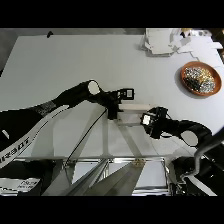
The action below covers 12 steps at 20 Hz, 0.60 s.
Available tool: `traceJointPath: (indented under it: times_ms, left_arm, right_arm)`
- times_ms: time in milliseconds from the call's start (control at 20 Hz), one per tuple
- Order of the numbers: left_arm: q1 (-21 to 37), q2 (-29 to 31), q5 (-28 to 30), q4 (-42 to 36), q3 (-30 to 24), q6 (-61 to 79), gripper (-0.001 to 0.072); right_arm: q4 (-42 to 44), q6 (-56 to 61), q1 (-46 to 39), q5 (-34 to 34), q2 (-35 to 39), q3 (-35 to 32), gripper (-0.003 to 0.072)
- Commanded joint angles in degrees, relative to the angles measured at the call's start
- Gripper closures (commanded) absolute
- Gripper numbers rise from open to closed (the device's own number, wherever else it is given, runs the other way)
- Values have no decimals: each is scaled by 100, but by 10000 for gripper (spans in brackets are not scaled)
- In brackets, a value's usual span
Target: Fold the box and place the chain.
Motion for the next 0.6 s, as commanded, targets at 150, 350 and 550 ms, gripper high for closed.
traceJointPath:
  times_ms: [150, 350, 550]
  left_arm:
    - [0, 2, 4, 2, -2, 2, 700]
    - [0, 2, 4, 2, -2, 4, 699]
    - [0, 2, 4, 2, -2, 2, 699]
  right_arm:
    - [1108, -1539, -258, 236, 2, 55, -7]
    - [1735, -1847, -752, 570, -4, 116, -7]
    - [1740, -2118, -1115, 654, -28, 155, -7]
